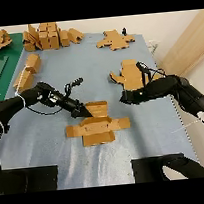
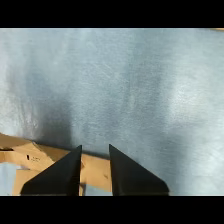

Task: Fold the box.

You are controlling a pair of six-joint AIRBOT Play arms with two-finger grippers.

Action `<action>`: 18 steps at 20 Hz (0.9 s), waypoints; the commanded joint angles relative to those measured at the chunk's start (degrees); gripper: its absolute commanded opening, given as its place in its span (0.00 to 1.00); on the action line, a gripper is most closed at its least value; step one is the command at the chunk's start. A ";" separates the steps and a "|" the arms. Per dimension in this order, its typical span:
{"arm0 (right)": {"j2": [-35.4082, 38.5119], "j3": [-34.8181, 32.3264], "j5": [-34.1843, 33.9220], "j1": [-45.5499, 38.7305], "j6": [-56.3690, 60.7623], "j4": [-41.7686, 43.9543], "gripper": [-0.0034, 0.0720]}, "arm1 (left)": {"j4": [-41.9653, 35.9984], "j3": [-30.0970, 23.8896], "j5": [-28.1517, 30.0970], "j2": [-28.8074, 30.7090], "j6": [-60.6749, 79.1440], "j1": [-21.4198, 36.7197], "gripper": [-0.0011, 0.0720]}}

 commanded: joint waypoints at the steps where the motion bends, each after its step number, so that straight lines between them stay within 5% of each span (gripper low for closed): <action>1: 0.11 -0.04 0.85 0.02 0.46 1.20 0.38 | 3.52 1.77 -1.25 -1.44 0.17 -0.09 0.03; 2: 0.00 -0.04 0.81 0.02 0.46 1.20 0.38 | 3.34 1.81 -1.31 -1.44 0.15 -0.11 0.03; 4: -0.24 -0.04 0.61 0.02 0.44 1.18 0.18 | 2.91 1.92 -1.29 -1.44 0.76 -0.35 0.03; 7: -0.48 -0.07 0.81 0.04 0.42 1.18 0.17 | 2.93 3.56 -0.70 -1.44 1.16 -1.68 0.03; 9: -0.57 -0.09 0.87 0.07 0.35 1.18 0.06 | 2.91 6.69 -0.48 -1.44 1.49 -2.29 0.03; 12: -0.57 -0.09 1.07 0.09 -2.56 1.18 0.05 | 2.91 10.60 1.25 -1.44 1.46 -2.49 0.03; 18: -0.57 -0.11 1.03 0.09 -3.08 0.55 0.05 | 3.15 9.84 5.20 -1.44 3.13 -5.18 0.03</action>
